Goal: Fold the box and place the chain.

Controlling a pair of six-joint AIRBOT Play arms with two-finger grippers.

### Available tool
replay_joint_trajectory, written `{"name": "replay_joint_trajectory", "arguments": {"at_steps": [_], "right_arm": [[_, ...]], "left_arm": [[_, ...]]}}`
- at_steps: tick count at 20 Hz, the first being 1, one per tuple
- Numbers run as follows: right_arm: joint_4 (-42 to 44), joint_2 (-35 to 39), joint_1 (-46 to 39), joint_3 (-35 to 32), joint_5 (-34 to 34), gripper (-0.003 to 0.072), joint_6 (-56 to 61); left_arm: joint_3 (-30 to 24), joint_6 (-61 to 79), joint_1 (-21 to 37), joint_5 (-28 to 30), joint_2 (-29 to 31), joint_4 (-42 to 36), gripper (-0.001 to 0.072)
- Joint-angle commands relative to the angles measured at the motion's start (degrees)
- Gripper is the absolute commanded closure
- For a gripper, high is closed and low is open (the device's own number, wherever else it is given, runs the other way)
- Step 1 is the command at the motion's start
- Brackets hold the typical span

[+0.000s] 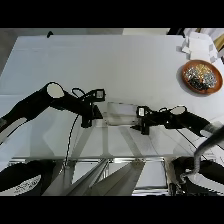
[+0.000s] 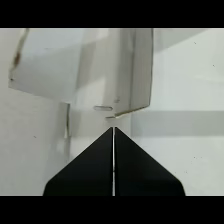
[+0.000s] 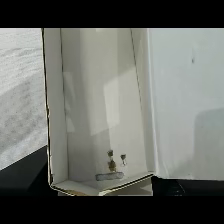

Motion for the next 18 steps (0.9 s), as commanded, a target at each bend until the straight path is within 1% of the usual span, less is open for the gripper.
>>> {"name": "replay_joint_trajectory", "arguments": {"at_steps": [1,5,8,11,12,13,15,18], "right_arm": [[0.0,0.0,0.0,0.0,0.0,0.036,0.0],[0.0,0.0,0.0,0.0,0.0,0.036,0.0],[0.0,0.0,0.0,0.0,0.0,0.036,0.0],[0.0,0.0,0.0,0.0,0.0,0.036,0.0],[0.0,0.0,0.0,0.0,0.0,0.036,0.0],[0.0,0.0,0.0,0.0,0.0,0.036,0.0],[0.0,0.0,0.0,0.0,0.0,0.036,0.0],[0.0,0.0,0.0,0.0,0.0,0.036,0.0]], "left_arm": [[0.0,0.2,0.0,-1.4,-2.1,1.0,0.0703],[-0.2,0.2,0.0,-0.7,-5.0,3.3,0.0703],[-0.8,0.2,0.5,0.1,-6.1,8.8,0.0701],[-0.8,0.3,1.8,2.5,-5.7,8.7,0.0687],[-0.8,0.5,2.1,3.7,-5.3,8.4,0.061],[-0.8,0.9,2.1,5.3,-4.8,8.4,0.0512],[-0.8,3.0,1.0,8.4,-4.3,8.7,0.0432],[-0.8,11.9,-1.1,9.1,-4.3,9.0,0.0432]]}}
